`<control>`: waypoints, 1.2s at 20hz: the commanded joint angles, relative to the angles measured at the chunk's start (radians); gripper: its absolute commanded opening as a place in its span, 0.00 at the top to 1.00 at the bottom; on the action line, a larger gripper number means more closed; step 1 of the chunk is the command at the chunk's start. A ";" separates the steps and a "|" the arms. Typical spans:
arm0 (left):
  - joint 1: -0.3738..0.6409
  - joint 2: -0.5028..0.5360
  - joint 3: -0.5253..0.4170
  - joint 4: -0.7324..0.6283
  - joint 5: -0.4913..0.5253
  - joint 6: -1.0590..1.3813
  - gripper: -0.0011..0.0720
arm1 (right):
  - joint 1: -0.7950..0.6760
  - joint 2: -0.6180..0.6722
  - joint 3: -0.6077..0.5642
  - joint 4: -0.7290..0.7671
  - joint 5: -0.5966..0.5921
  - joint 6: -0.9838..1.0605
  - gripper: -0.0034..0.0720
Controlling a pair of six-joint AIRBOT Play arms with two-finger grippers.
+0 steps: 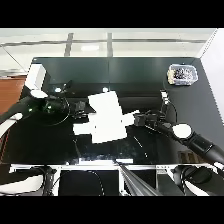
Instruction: Fold the box and place the chain.
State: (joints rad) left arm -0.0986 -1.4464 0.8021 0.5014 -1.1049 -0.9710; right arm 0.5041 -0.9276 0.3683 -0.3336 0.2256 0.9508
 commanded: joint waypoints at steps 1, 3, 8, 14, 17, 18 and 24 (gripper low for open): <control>0.000 -0.130 0.092 -0.039 -0.096 0.066 0.02 | 0.010 0.002 -0.002 0.002 -0.009 0.002 0.94; -0.010 -0.168 0.130 -0.039 -0.160 0.172 0.06 | 0.010 0.001 -0.002 0.002 -0.001 0.001 0.94; -0.065 -0.249 0.240 0.140 -0.322 0.321 0.52 | 0.009 0.001 -0.002 0.000 -0.003 -0.002 0.94; -0.082 -0.259 0.288 0.084 -0.293 0.373 0.95 | 0.007 0.002 -0.001 -0.031 -0.008 -0.002 0.59; -0.084 -0.254 0.311 0.078 -0.319 0.367 0.96 | -0.115 0.037 0.086 -0.349 0.203 -0.023 0.01; -0.085 -0.243 0.311 0.079 -0.319 0.359 0.96 | -0.185 0.056 0.148 -0.478 0.348 -0.019 0.01; -0.205 0.009 0.163 0.100 -0.180 0.497 0.96 | -0.389 0.082 0.369 -0.844 0.684 -0.020 0.02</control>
